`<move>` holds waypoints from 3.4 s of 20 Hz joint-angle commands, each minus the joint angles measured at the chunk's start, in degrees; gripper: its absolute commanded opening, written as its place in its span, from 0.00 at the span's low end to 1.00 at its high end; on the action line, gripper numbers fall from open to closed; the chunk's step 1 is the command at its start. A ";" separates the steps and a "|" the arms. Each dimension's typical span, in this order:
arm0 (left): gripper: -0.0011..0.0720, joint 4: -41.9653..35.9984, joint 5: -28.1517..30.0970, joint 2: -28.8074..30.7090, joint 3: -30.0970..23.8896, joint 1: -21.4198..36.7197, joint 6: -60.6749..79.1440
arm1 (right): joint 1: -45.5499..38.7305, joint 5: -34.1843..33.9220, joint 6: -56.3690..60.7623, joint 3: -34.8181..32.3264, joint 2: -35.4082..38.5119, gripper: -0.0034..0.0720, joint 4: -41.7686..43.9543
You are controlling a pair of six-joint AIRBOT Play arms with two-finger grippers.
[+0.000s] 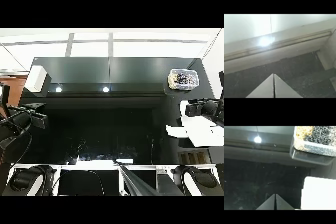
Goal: Fold the box and place the chain.
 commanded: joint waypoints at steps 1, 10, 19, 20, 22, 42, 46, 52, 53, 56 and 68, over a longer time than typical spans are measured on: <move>0.05 0.00 0.02 0.07 -0.02 -0.02 0.02 | 0.02 0.00 0.00 -0.02 0.07 0.07 0.00; 0.05 0.00 0.02 0.07 -0.02 -0.02 0.02 | 0.02 0.00 0.00 -0.02 0.07 0.06 0.00; 0.05 -1.55 33.09 -1.01 -2.01 -0.04 1.92 | 0.04 -21.07 0.02 -0.22 -0.94 0.07 13.27; 0.05 -1.88 36.41 -1.40 -2.03 -0.11 1.95 | 0.02 -26.43 0.00 -0.31 -2.43 0.08 13.42; 0.10 -1.95 37.22 -3.74 -2.03 0.24 1.90 | -0.42 -37.27 0.02 -0.35 -7.89 0.96 10.40; 0.99 -12.04 28.11 -21.38 -2.08 0.13 -2.91 | -68.19 27.52 -16.72 36.89 -58.69 0.96 12.66; 0.99 -13.40 28.11 -22.56 -2.08 0.09 -2.97 | -64.15 29.42 -23.63 36.89 -61.48 0.95 10.84; 0.99 -13.46 28.09 -22.80 -2.08 0.09 -2.95 | -55.93 27.36 -33.59 36.89 -61.48 0.87 7.21; 0.99 -13.49 27.93 -22.80 -2.05 0.09 -2.95 | -54.40 27.36 -33.00 36.89 -61.48 0.65 3.19; 0.99 -13.44 26.47 -22.80 -2.08 0.15 -2.82 | -52.39 29.46 -31.15 36.89 -61.37 0.15 0.24; 0.98 -18.47 23.54 -22.51 -2.05 -0.07 -2.78 | -43.71 39.08 -24.98 24.11 -49.29 0.06 28.74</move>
